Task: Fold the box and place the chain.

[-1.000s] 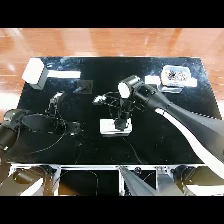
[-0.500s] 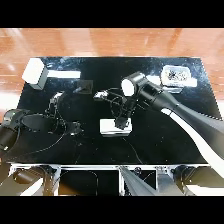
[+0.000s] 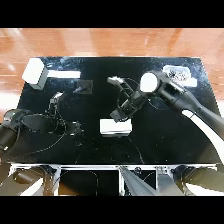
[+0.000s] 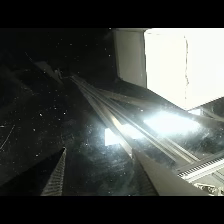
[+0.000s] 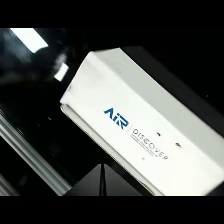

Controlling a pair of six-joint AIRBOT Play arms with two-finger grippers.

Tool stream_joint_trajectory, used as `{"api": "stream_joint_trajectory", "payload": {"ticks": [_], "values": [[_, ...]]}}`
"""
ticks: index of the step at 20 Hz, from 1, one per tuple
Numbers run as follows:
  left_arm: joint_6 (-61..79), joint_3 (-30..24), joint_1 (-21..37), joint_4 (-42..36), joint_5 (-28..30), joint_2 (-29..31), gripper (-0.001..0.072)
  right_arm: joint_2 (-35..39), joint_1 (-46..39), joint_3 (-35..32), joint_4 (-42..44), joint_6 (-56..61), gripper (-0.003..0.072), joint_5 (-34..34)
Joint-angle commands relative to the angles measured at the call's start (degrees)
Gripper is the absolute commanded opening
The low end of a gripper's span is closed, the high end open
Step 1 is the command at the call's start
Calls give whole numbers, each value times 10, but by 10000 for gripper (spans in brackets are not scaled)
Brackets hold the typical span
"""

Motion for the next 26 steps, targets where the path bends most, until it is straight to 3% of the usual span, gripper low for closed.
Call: {"api": "stream_joint_trajectory", "payload": {"ticks": [1, 4, 13, 26], "values": [[0, 0, 0, -1, 3, 0, 505, 24, -16, -105, 129, 58, 37, -95], [0, 0, 0, 0, 3, 0, 505, 24, -16, -156, 146, 59, 37, -129], [0, 0, 0, -1, 1, -1, 505, 16, -16, -159, 132, 70, 37, -172], [0, 0, 0, -9, 1, -19, 505, -9, -16, -159, 127, 69, 37, -159]]}}
